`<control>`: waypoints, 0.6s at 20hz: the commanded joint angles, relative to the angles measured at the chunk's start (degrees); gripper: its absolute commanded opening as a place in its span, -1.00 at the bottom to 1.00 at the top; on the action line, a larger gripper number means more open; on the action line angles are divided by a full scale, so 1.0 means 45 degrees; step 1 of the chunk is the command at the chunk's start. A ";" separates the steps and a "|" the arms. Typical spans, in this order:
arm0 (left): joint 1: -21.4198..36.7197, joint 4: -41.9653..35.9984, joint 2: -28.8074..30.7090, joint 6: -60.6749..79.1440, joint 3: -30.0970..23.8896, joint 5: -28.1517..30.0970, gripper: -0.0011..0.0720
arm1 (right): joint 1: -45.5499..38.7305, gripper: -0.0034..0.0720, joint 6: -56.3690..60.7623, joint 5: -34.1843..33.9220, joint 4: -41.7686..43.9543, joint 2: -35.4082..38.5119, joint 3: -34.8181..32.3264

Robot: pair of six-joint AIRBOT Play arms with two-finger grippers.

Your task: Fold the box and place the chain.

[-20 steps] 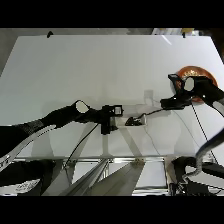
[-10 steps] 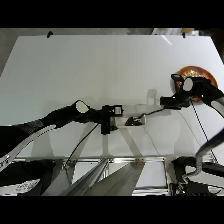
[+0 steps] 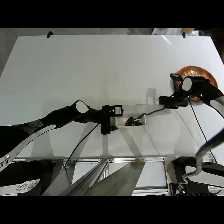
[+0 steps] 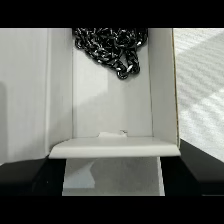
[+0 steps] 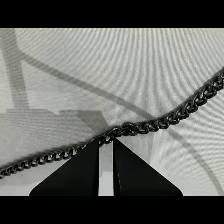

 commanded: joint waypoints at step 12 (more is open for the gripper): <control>0.0005 0.0000 0.0010 0.0005 -0.0005 0.0000 -0.23 | 0.0010 -0.88 -0.2827 0.2361 0.1370 0.4954 -0.0010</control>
